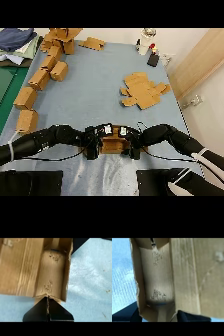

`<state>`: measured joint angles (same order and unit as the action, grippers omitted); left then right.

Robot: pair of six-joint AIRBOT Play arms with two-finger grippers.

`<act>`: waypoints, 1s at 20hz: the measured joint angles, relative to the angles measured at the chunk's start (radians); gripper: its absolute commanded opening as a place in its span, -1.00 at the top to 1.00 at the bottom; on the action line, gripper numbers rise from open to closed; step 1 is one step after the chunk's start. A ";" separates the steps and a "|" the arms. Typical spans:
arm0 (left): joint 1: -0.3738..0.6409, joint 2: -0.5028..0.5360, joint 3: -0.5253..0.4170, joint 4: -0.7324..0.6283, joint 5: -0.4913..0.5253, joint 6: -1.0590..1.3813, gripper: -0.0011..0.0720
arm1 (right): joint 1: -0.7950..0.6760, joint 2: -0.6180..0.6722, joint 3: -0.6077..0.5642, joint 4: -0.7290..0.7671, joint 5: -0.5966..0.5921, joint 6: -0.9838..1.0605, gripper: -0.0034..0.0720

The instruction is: Fold the box.

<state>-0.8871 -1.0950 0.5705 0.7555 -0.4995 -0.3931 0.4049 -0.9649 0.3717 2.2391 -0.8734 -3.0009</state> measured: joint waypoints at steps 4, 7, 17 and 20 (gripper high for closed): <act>0.003 0.120 0.000 0.245 -0.080 -0.319 0.94 | 0.000 0.000 0.000 0.000 0.000 0.000 -0.46; 0.008 0.250 0.001 0.488 -0.179 -0.704 0.94 | 0.000 0.000 0.000 0.000 0.000 0.000 -0.46; 0.237 0.327 -0.036 0.589 -0.461 -1.493 0.94 | 0.000 0.000 0.000 0.000 0.000 0.000 -0.46; 0.245 0.245 -0.043 0.489 -0.416 -1.481 0.94 | 0.000 0.000 0.000 0.000 0.000 0.000 -0.46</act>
